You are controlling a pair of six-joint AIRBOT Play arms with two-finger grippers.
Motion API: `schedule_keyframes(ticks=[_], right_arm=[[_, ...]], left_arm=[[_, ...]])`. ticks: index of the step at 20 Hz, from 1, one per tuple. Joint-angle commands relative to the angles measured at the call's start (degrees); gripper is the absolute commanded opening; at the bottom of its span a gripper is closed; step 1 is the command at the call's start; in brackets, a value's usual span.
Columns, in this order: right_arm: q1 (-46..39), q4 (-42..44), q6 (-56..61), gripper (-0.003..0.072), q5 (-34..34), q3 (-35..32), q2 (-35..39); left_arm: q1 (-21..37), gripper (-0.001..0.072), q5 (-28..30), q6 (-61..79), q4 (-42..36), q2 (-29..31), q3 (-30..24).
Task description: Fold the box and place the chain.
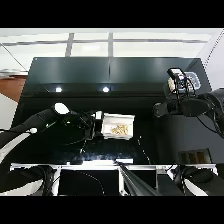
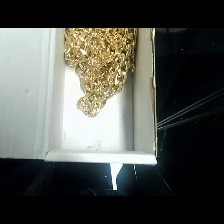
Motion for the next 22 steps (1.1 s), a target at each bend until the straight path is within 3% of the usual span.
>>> schedule_keyframes(ticks=[1,5,10,17,22], right_arm=[[0.02,1.53,-0.09,0.0713,0.66,0.0,0.0],[0.17,11.32,-5.51,0.0713,6.97,0.15,-1.92],[0.2,25.24,-20.81,0.0714,16.09,4.48,-10.25],[6.25,26.03,-42.93,0.0713,7.3,5.03,-14.38],[8.37,25.97,-46.69,0.0712,5.73,5.51,-14.38]], left_arm=[[-0.17,0.0394,0.46,-0.13,0.22,-0.04,0.04],[-0.17,0.0388,0.46,-0.13,0.24,-0.04,0.04],[-0.17,0.0388,0.46,-0.13,0.24,-0.04,0.04],[-0.17,0.0388,0.46,-0.13,0.24,-0.04,0.04],[-0.17,0.0388,0.46,-0.13,0.24,-0.04,0.04]])
